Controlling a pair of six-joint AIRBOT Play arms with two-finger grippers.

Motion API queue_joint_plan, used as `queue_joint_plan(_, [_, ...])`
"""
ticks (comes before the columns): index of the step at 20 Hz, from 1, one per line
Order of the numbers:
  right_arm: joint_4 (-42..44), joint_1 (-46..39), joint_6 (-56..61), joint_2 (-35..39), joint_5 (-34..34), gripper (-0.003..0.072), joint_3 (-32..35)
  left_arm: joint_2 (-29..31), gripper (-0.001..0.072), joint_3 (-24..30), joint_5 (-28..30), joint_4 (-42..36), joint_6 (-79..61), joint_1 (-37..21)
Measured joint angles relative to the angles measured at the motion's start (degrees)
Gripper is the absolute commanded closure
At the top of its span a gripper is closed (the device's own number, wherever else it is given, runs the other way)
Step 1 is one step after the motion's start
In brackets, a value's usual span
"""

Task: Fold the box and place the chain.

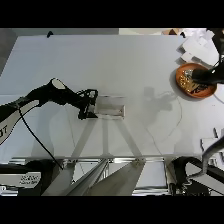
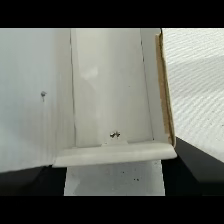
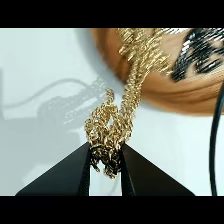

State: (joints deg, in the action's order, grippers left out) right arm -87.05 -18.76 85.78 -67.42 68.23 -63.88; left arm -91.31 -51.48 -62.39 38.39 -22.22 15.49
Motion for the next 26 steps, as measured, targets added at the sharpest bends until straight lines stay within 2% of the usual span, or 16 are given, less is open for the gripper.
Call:
queue_joint_plan(4, [-3.2,11.3,-1.7,4.0,0.2,0.068,6.0,0.0,0.0374,0.0,0.0,0.0,0.0,0.0])
queue_joint_plan(12, [-7.0,32.1,-1.7,6.0,-0.8,0.0679,8.2,0.0,0.0374,0.0,0.0,0.0,0.0,0.0])
queue_joint_plan(19, [-6.1,42.4,1.3,4.8,-4.6,0.0678,8.4,0.0,0.0374,0.0,0.0,0.0,0.0,0.0])
queue_joint_plan(26, [-4.5,49.0,2.3,4.4,-13.6,0.0678,8.4,0.0,0.0374,0.0,0.0,0.0,0.0,0.0])
